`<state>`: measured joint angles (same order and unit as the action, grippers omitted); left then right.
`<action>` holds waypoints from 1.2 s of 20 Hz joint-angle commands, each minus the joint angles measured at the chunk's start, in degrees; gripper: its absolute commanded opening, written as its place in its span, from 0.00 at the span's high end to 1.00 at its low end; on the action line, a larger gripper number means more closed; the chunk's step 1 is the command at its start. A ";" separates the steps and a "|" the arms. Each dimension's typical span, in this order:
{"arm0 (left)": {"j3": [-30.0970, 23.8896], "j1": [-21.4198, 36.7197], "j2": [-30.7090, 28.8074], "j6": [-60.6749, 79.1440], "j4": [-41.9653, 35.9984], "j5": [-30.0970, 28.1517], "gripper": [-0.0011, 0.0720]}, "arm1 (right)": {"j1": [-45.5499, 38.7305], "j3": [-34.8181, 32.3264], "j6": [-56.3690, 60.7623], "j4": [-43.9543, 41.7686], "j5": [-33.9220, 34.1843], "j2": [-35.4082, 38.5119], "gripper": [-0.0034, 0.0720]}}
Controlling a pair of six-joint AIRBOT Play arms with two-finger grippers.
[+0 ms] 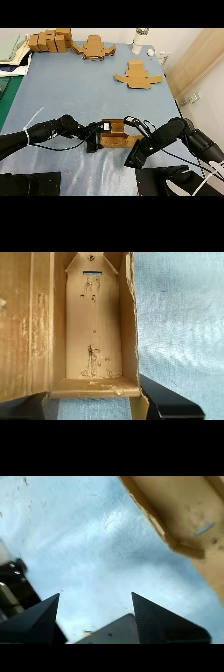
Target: Fold the box.
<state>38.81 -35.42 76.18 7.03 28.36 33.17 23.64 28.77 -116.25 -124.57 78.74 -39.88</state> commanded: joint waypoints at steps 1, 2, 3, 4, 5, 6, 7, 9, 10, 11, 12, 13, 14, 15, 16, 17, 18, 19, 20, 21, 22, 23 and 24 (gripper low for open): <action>0.00 0.07 0.02 0.00 0.00 -0.02 0.42 | 0.04 -0.04 17.66 -3.02 -2.71 0.04 0.00; 0.00 0.07 0.02 0.00 0.00 -0.02 0.42 | 0.04 -0.04 22.05 -3.17 -4.72 -0.09 0.00; 0.00 0.04 0.02 0.00 0.00 0.00 0.42 | 0.04 -0.07 25.92 -3.17 -6.16 -0.09 0.01; 0.00 0.04 0.02 0.00 -0.02 0.00 0.42 | 0.04 -0.04 28.63 -3.52 -6.84 -0.07 0.01; 0.00 0.07 0.02 0.00 -0.02 -0.02 0.42 | 0.04 -0.04 30.16 -3.82 -7.48 -0.09 0.05; 0.00 0.07 0.02 0.00 -0.02 -0.02 0.42 | 0.04 -0.04 30.93 -4.87 -10.05 -0.13 0.27; 0.00 0.04 0.02 0.00 -0.02 -0.02 0.42 | 0.04 0.11 30.91 -6.38 -13.35 -0.44 0.49; 0.00 0.04 0.02 0.00 -0.02 -0.02 0.42 | -0.04 2.32 30.36 -6.05 -19.34 -2.99 0.66; 0.00 0.04 0.02 0.00 -0.04 0.00 0.42 | -0.55 4.07 30.21 -5.84 -20.55 -5.35 0.66; 0.00 0.07 0.02 0.00 -0.04 -0.04 0.42 | -1.55 6.36 29.40 -5.73 -20.59 -8.59 0.66; 0.00 0.07 0.02 0.00 -0.04 -0.04 0.42 | -2.54 8.61 28.26 -5.64 -20.11 -12.07 0.66; 0.00 0.07 0.02 0.00 -0.04 -0.02 0.42 | -3.72 10.99 26.69 -5.55 -19.80 -15.85 0.76; 0.00 0.04 0.02 0.00 -0.04 -0.02 0.42 | -4.90 13.20 25.24 -5.25 -19.87 -19.28 0.85; 0.00 0.07 0.02 0.00 -0.04 -0.02 0.42 | -5.81 15.12 22.80 -5.03 -20.24 -22.21 0.85; 0.00 0.07 0.02 0.00 -0.04 -0.07 0.42 | -6.73 16.85 20.92 -4.94 -20.31 -24.98 0.94; 0.00 0.07 0.02 0.00 -0.04 -0.04 0.42 | -6.97 17.94 19.87 -4.37 -20.52 -27.28 0.95; 0.00 0.07 0.02 0.00 -0.07 -0.04 0.42 | -6.99 18.49 18.91 -4.13 -20.55 -29.55 0.95; 0.00 0.07 0.02 0.00 -0.07 -0.04 0.42 | -6.78 18.43 18.25 -4.15 -20.41 -31.45 0.95; 0.00 0.07 0.02 0.00 -0.07 -0.04 0.42 | -6.36 18.34 17.40 -4.17 -20.17 -33.29 0.95; 0.00 0.07 0.02 0.00 -0.07 -0.04 0.42 | -5.79 18.34 16.50 -4.17 -20.02 -34.60 0.95; 0.00 0.07 0.02 0.00 -0.07 -0.04 0.42 | -5.07 18.34 16.00 -4.15 -20.24 -35.45 0.95; 0.00 0.07 0.02 0.00 -0.07 -0.04 0.42 | -4.42 18.34 15.41 -3.98 -20.83 -35.82 0.95; 0.00 0.07 0.02 0.00 -0.07 -0.04 0.42 | -3.85 18.34 15.06 -3.72 -21.38 -35.87 0.95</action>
